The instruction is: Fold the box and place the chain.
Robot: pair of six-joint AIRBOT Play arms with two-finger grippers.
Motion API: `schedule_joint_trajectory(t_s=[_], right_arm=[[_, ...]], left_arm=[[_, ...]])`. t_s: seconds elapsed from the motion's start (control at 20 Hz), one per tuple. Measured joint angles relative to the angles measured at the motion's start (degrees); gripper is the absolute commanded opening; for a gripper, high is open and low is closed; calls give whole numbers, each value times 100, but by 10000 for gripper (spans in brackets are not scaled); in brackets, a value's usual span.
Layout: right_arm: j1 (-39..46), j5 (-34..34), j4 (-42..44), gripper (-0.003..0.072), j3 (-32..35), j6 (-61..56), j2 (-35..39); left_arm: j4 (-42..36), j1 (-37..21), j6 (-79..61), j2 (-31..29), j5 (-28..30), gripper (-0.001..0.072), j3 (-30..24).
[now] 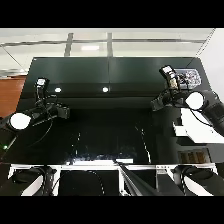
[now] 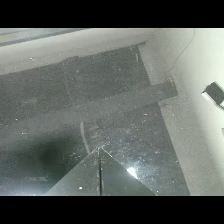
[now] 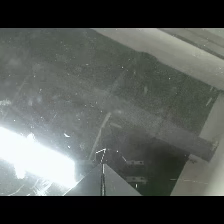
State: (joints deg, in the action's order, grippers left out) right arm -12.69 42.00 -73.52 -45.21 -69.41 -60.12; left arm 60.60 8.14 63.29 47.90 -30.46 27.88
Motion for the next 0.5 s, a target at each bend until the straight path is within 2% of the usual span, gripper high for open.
schedule_joint_trajectory(t_s=[0.15, 0.35, 0.4, 0.45, 0.5], right_arm=[[0, -131, 125, 15, 0, 0, 0], [0, -1187, 1279, 20, 0, -2, -13], [0, -1532, 1606, 206, 0, -4, -33], [0, -1880, 1908, 538, 0, -4, -55], [0, -2197, 2146, 700, 0, -4, -87]], left_arm=[[-24, 0, 2, 0, 11, 30, 0], [-415, 0, 4, 35, 323, 31, 0], [-496, 0, 4, 42, 511, 31, 0], [-568, 0, 9, 44, 734, 31, 0], [-667, 2, 35, 50, 960, 43, 0]])
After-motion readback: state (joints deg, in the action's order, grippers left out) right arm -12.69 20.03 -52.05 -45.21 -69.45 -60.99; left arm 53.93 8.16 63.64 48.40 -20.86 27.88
